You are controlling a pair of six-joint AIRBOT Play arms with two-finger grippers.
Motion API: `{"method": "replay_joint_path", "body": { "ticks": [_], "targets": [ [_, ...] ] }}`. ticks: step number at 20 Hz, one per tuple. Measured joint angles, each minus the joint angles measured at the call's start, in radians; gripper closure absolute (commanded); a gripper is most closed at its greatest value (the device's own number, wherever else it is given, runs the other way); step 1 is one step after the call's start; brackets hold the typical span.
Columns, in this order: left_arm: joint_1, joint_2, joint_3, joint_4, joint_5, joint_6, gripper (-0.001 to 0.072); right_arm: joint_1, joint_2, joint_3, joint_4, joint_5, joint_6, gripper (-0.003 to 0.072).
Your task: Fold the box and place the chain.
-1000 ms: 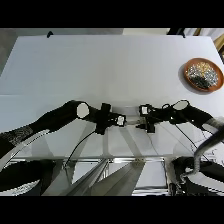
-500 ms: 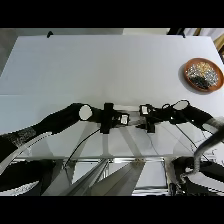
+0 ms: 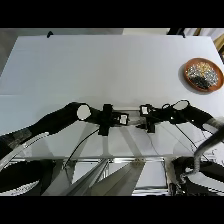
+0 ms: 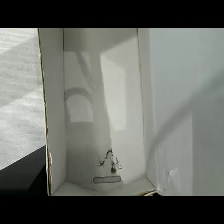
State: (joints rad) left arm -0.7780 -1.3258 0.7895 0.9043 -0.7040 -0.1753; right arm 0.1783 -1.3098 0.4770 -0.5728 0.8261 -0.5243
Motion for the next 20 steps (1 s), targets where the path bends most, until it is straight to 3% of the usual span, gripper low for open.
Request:
{"method": "replay_joint_path", "body": {
  "ticks": [7,12,16,20],
  "targets": [
    [0.146,0.166,0.0,0.224,-0.214,-0.553,0.0708,0.0,0.0,0.0,0.0,0.0,0.002,0.0283],
    [0.27,0.208,-0.036,0.275,-0.296,-0.985,0.0707,0.0,0.0,0.0,0.001,0.0,0.002,0.0283],
    [0.314,0.166,-0.106,0.207,-0.257,-1.168,0.0706,0.0,0.0,0.0,0.001,0.0,0.002,0.0283],
    [0.305,0.077,-0.132,0.006,-0.205,-1.135,0.0707,0.0,0.0,0.0,0.001,0.0,0.002,0.0283]
  ]
}}
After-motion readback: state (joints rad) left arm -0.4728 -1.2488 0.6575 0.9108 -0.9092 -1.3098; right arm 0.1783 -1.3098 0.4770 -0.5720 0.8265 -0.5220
